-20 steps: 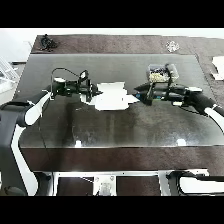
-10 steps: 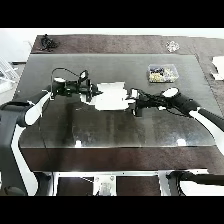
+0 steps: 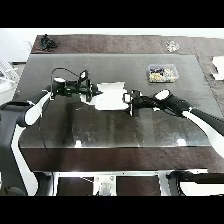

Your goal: Fold the box and place the chain.

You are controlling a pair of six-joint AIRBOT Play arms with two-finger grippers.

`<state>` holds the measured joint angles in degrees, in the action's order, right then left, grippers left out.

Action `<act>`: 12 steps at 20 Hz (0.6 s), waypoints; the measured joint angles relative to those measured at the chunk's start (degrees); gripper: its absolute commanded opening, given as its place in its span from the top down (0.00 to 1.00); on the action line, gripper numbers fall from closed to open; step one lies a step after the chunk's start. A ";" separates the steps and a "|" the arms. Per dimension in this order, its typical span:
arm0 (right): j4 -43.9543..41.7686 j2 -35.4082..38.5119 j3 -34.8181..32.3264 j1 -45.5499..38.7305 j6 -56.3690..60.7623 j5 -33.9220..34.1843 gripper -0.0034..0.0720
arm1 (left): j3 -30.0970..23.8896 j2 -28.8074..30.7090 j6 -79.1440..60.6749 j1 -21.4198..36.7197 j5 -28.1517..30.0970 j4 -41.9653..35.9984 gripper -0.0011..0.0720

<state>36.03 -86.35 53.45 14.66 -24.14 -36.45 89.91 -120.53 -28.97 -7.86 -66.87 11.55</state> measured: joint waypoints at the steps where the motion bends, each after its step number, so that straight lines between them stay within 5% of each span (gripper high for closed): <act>1: -0.37 -0.09 0.70 -0.15 0.68 0.55 0.05 | 0.00 0.02 0.00 0.00 0.02 0.00 0.96; 12: -4.31 -3.48 10.29 -5.40 6.12 -5.35 0.05 | 0.00 0.00 0.00 0.02 0.04 -0.02 0.96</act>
<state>31.73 -89.82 63.75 9.26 -18.02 -41.80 89.91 -120.53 -28.97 -7.84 -66.83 11.53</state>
